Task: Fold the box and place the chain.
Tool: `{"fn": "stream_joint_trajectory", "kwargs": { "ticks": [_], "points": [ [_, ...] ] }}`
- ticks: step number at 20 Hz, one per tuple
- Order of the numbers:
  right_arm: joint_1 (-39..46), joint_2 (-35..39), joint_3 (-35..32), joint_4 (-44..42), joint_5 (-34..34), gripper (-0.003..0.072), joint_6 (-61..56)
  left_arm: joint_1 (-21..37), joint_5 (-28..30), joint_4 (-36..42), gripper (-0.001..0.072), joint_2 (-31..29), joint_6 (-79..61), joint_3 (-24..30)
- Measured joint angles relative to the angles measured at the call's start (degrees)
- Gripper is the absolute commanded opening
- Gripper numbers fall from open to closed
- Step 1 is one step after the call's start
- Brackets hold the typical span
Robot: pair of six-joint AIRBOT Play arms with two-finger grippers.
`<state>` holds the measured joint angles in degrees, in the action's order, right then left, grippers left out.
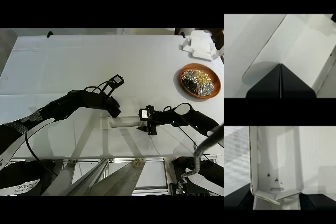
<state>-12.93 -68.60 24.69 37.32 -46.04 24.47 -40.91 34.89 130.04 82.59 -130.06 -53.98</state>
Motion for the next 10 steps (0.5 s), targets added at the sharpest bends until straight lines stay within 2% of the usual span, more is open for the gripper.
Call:
{"fn": "stream_joint_trajectory", "kwargs": {
  "ticks": [2,5,10],
  "points": [
    [0.0,0.0,0.0,0.0,0.0,0.0379,0.0,0.1,0.9,-0.7,0.0003,-2.1,-0.6,0.0],
    [0.0,0.0,0.0,0.0,0.0,0.0379,0.0,0.7,3.5,-5.8,0.0003,-6.9,-0.8,0.0],
    [0.0,0.0,0.0,0.0,0.0,0.0379,0.0,2.4,15.8,-16.8,0.0003,-12.9,-0.8,0.0]
  ]
}}
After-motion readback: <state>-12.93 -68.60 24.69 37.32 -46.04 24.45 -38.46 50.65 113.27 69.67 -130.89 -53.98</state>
